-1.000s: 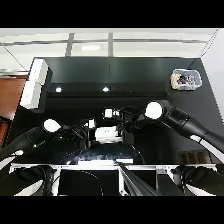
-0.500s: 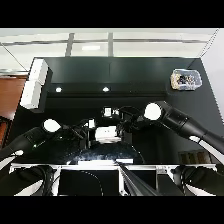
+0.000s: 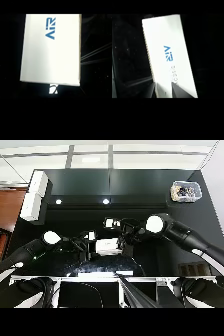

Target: Fold the box and place the chain.

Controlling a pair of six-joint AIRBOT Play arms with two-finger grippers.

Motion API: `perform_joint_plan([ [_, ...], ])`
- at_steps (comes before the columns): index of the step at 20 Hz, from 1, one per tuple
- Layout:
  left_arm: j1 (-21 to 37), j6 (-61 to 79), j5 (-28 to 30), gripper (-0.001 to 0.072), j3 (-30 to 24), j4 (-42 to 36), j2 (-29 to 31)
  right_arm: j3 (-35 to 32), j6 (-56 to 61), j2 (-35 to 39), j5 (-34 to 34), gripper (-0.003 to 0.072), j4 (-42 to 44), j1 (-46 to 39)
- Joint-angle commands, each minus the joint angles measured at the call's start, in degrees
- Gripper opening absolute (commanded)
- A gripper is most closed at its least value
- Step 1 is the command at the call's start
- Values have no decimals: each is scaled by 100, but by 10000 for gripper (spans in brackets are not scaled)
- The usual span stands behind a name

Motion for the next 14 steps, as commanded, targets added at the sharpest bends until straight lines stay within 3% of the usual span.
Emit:
perform_joint_plan([
  [1,-2,-2,7,357,7,-2,-4,7,741,365,232,226,72,-162],
  [4,-2,-2,7,357,7,0,-4,7,1788,702,774,224,70,-623],
  [6,-2,-2,7,357,7,0,-4,-70,2444,697,1158,14,212,-955],
  [11,-2,-2,7,357,7,0,-4,-898,2573,455,282,11,2135,-1091],
  [14,-2,-2,4,357,7,0,-4,-957,2568,-74,24,11,2944,-1093],
])
